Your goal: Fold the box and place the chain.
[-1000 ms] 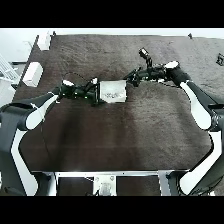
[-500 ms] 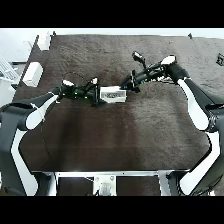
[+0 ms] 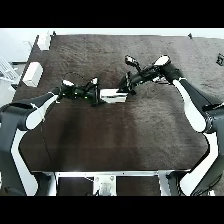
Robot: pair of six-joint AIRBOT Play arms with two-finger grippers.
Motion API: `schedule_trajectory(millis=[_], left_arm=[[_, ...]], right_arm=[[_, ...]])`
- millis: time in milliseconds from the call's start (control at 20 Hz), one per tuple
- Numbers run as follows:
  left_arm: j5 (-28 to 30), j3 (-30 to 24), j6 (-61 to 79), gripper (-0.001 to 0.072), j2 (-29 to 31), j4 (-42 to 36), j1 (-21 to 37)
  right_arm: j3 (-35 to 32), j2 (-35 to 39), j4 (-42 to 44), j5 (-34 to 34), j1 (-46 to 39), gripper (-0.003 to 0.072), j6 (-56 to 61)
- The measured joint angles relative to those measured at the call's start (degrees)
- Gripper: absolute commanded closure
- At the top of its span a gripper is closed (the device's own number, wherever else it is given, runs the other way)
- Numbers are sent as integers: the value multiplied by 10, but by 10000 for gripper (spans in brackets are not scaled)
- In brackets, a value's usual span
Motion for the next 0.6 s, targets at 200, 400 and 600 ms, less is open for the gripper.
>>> schedule_trajectory(millis=[200, 400, 600], left_arm=[[0, 0, 0, 248, 0, 0, 0], [0, 0, 0, 248, 0, 0, 0], [0, 0, -1, 248, 0, 0, 0]], right_arm=[[0, -2, -6, -16, 13, 405, -4], [0, -11, -9, -22, 21, 405, -5], [0, -18, -13, -41, 24, 406, -5]])
